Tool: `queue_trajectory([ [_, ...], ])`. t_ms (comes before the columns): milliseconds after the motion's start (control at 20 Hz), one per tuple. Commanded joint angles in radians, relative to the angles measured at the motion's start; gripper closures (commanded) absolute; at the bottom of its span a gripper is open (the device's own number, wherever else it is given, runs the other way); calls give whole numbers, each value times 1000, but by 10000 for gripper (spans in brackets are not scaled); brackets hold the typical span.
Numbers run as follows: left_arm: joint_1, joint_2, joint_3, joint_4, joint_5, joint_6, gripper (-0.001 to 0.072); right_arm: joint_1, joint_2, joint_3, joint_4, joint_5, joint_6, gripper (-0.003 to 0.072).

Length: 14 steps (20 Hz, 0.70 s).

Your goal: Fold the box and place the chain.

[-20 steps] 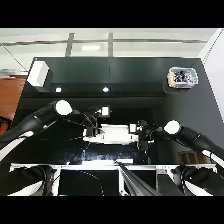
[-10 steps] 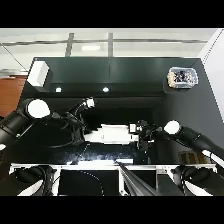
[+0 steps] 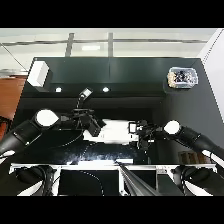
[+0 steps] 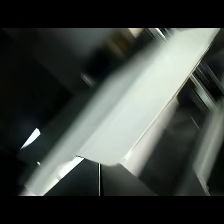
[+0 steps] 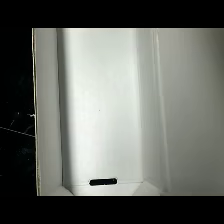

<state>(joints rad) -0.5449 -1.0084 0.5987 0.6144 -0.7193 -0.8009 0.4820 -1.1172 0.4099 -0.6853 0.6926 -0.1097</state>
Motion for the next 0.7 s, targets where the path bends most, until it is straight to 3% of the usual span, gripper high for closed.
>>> queue_trajectory([
  [0,-12,-75,-14,-50,211,14,678,0,0,0,1,-2,0,146],
  [200,-30,-161,-14,-47,222,100,679,0,0,0,1,-2,0,146],
  [550,-95,-220,-14,-45,213,125,678,0,0,0,1,-2,0,146],
  [650,-91,-214,-6,13,214,124,679,0,0,0,1,-2,0,146],
])
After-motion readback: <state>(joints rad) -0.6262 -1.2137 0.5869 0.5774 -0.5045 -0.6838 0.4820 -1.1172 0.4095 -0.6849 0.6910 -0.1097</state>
